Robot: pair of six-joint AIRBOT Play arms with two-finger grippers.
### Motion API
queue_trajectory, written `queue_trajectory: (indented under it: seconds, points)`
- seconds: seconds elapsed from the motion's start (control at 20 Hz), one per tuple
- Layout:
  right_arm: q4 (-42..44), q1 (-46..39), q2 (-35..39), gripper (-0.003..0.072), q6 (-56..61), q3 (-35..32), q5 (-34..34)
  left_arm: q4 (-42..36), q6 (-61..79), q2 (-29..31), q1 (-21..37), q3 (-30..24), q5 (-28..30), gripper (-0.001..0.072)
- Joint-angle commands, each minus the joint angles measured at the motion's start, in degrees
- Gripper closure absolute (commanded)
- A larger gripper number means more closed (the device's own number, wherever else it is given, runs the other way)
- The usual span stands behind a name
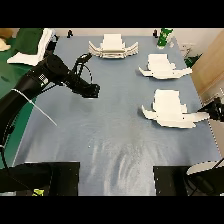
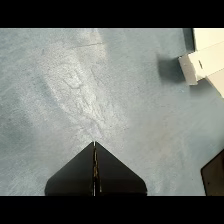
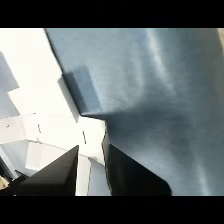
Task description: Fold the box.
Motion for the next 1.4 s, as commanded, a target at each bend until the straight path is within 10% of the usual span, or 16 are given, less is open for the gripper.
queue_trajectory:
  seconds: [0.0,0.25,1.35]
  points:
    - [2.7,0.0,-0.6,0.0394,-1.4,0.3,-1.0,0.0,0.0,0.0,0.0,0.0,0.0,0.0695]
    - [1.4,0.4,-2.0,0.0535,-1.5,1.3,-1.0,0.0,0.0,0.0,0.0,0.0,0.5,0.0695]
    - [2.0,8.9,3.3,0.0684,-1.0,-0.1,-0.3,-1.6,-1.0,0.1,0.3,0.0,1.7,0.0697]
